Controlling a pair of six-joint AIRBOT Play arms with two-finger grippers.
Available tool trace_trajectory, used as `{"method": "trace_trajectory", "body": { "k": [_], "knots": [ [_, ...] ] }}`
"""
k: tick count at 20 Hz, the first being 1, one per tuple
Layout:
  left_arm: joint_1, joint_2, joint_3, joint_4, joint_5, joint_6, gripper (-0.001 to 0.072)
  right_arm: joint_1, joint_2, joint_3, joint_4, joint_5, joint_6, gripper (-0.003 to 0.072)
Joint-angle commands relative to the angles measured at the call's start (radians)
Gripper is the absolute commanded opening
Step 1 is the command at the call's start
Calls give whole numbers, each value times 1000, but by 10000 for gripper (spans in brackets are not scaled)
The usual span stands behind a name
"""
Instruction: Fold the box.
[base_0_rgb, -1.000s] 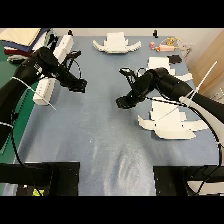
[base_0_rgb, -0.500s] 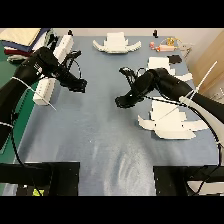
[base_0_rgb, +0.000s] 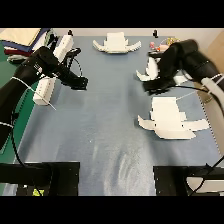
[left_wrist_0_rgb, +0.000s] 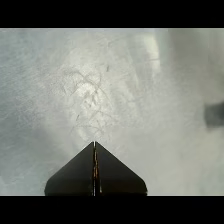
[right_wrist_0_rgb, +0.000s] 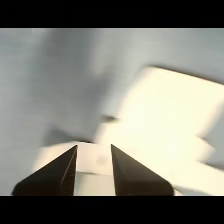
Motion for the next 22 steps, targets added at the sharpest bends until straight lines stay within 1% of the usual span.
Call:
{"method": "trace_trajectory", "body": {
  "k": [1, 3, 5, 7, 8, 10, 12, 16, 22],
  "knots": [
    [0, 0, 1, -44, 50, 0, 16, -195, 27, 35, -326, -215, 2, 384],
    [0, 0, 1, -55, 80, 0, 16, -346, 27, -14, -277, -198, -40, 385],
    [0, 0, 1, -55, 79, 0, 17, -476, 27, -74, -227, -164, -94, 385],
    [0, 0, 1, -55, 79, 0, 17, -618, 27, -123, -167, -123, -142, 409],
    [0, 0, 1, -55, 79, 0, 17, -684, 23, -139, -118, -100, -165, 464],
    [0, 0, 1, -58, 79, -1, 18, -812, 0, -154, 21, -66, -232, 471],
    [0, 0, 1, -74, 70, -12, 19, -906, -44, -154, 131, -77, -314, 471],
    [0, 0, 1, -154, 53, -27, 19, -991, -128, -159, 167, -98, -402, 470],
    [0, 0, 2, -194, -28, -26, 19, -1007, -227, -212, 284, -119, -549, 470]
  ]
}}
